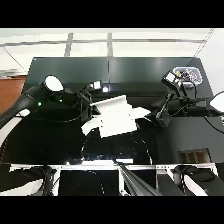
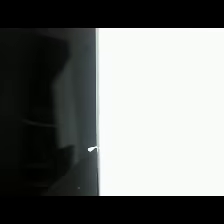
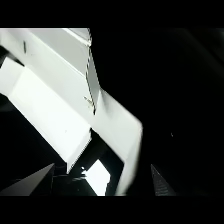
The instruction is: Fold the box and place the chain.
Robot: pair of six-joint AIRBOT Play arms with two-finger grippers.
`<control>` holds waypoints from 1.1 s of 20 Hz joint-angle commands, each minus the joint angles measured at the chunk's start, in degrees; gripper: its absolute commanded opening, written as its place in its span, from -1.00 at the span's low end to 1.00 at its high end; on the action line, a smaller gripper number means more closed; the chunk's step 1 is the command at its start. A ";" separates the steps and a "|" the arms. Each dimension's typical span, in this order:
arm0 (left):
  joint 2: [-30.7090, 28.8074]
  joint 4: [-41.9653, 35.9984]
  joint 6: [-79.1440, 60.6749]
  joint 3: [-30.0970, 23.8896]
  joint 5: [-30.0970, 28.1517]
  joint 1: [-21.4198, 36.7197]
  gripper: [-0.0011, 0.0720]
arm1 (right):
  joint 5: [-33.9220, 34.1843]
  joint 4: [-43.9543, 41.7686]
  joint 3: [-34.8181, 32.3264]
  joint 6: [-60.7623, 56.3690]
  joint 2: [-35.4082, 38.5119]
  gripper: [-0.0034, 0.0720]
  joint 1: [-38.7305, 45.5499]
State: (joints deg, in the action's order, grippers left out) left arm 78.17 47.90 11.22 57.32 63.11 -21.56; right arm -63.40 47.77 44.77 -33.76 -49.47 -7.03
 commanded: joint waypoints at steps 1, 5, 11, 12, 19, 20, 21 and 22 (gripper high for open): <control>0.83 3.08 -8.31 -1.79 -4.81 -3.39 -0.89 | 1.62 -4.72 0.50 -0.87 -0.02 0.93 -0.15; 3.89 4.02 -7.80 -1.79 -4.17 -4.83 -0.89 | 6.49 -3.15 -0.28 1.27 -0.70 0.93 -3.21; 5.25 4.20 -7.54 -1.79 -4.15 -4.83 -0.89 | 14.67 -2.69 -11.65 8.04 -2.29 0.94 -7.04; 5.25 4.57 -5.77 -1.79 -4.50 -4.83 -0.89 | 15.32 -2.64 -13.22 8.09 -2.32 0.94 -7.32; 5.29 8.09 1.31 -0.37 -5.01 -7.52 -0.89 | 14.23 -0.57 -16.52 14.43 -3.52 0.94 -10.51; 5.35 9.44 2.10 -0.35 -6.03 -8.00 -0.89 | 14.60 -0.17 -16.59 19.85 -3.63 0.94 -12.26; 5.60 11.10 2.95 -0.35 -6.56 -8.24 -0.89 | 15.19 0.98 -16.59 24.48 -3.98 0.94 -13.90; 6.01 11.91 3.74 -0.35 -6.43 -8.31 -0.89 | 15.78 2.54 -16.59 26.88 -4.50 0.94 -15.21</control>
